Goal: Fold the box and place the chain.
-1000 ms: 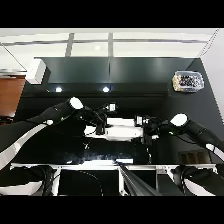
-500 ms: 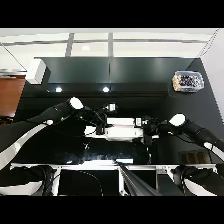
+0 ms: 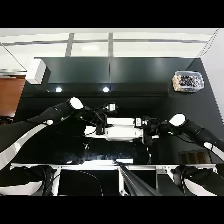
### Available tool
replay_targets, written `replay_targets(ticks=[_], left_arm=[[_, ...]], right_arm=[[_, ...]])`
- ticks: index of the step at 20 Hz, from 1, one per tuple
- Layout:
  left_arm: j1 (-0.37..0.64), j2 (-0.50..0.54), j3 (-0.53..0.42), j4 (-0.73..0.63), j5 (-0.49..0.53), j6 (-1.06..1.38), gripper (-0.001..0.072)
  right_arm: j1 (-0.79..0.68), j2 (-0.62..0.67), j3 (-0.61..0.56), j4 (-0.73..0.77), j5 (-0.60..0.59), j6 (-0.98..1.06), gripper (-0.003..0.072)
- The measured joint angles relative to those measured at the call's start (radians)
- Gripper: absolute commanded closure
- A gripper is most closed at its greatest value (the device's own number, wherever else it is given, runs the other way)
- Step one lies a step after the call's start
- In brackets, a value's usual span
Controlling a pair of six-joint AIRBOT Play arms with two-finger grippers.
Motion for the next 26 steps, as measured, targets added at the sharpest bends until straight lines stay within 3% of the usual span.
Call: replay_targets(ticks=[5,6,7,11,14,16,20,21,22,23,26], left_arm=[[0.000,0.000,0.000,0.000,0.000,0.000,0.0681],[0.000,0.000,0.000,0.000,0.000,0.000,0.0681],[0.000,0.000,0.000,0.000,0.000,0.000,0.0681],[0.000,0.000,0.006,0.003,-0.003,0.001,0.0664],[0.002,0.022,0.023,-0.001,-0.011,-0.016,0.0167],[0.013,0.062,0.031,0.024,-0.020,-0.058,0.0127],[0.058,0.185,0.036,0.198,-0.083,-0.252,0.0141],[0.069,0.217,0.037,0.248,-0.114,-0.314,0.0282],[0.081,0.248,0.037,0.297,-0.147,-0.380,0.0530],[0.092,0.279,0.037,0.345,-0.187,-0.455,0.0683],[0.098,0.341,0.031,0.429,-0.323,-0.674,0.0685]], right_arm=[[0.000,0.000,-0.001,0.000,-0.004,0.004,0.0011],[0.000,0.000,-0.001,0.000,-0.004,0.005,0.0087],[0.000,0.000,-0.001,0.000,-0.006,0.006,0.0214],[0.000,0.000,-0.001,0.001,-0.006,0.008,0.0213],[0.000,0.000,-0.001,0.000,-0.006,0.008,0.0213],[0.000,0.000,-0.001,0.000,-0.004,0.007,0.0213],[0.000,0.000,-0.001,-0.003,-0.001,0.007,0.0212],[0.000,0.000,-0.001,-0.003,0.000,0.007,0.0212],[0.000,0.000,-0.001,-0.003,0.000,0.007,0.0213],[0.001,0.000,-0.001,-0.004,0.001,0.007,0.0213],[0.002,0.000,0.000,-0.008,0.003,0.006,0.0213]])
